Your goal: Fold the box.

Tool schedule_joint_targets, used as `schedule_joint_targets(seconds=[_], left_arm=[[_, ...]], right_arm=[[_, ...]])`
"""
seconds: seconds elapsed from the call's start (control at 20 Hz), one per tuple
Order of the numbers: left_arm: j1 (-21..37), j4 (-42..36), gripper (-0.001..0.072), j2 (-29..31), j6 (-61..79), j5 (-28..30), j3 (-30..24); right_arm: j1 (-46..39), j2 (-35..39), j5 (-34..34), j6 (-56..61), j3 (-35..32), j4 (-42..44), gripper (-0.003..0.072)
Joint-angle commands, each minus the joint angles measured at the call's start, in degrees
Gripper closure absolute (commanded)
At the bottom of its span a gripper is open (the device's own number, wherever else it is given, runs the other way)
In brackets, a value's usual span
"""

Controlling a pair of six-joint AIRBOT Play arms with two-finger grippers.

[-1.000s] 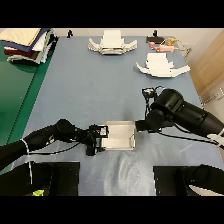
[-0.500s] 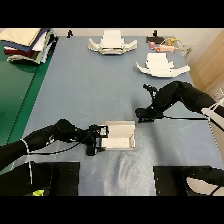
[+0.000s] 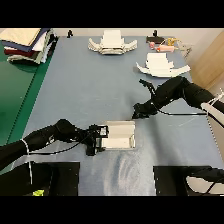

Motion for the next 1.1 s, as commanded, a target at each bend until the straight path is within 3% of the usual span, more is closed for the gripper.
schedule_joint_targets(seconds=[0.0, 0.15, 0.35, 0.55, 0.7, 0.85, 1.05], left_arm=[[0.00, 0.02, 0.0514, 0.00, 0.00, 0.00, 0.02], [0.00, 0.02, 0.0514, 0.00, 0.02, 0.00, 0.02], [0.00, 0.02, 0.0514, 0.00, 0.00, 0.00, 0.02], [0.00, 0.02, 0.0514, 0.00, 0.00, 0.02, 0.02], [0.00, 0.02, 0.0514, 0.00, 0.00, 0.00, 0.02], [0.00, 0.02, 0.0514, 0.00, 0.02, 0.00, 0.02], [0.00, 0.02, 0.0514, 0.00, 0.02, 0.00, 0.02]], right_arm=[[3.34, 0.00, -2.08, -4.28, 0.11, 0.81, 0.0684], [7.48, 0.57, -4.96, -9.53, 0.09, 0.70, 0.0683], [12.24, 5.73, -3.26, -16.74, -0.79, -0.26, 0.0683], [17.57, 13.64, 3.45, -23.06, -6.54, -2.64, 0.0683], [22.49, 18.45, 13.14, -27.52, -12.92, -2.67, 0.0682], [26.99, 21.42, 22.16, -29.75, -16.94, -4.20, 0.0682], [32.09, 22.34, 28.26, -30.32, -20.00, -7.56, 0.0682]])
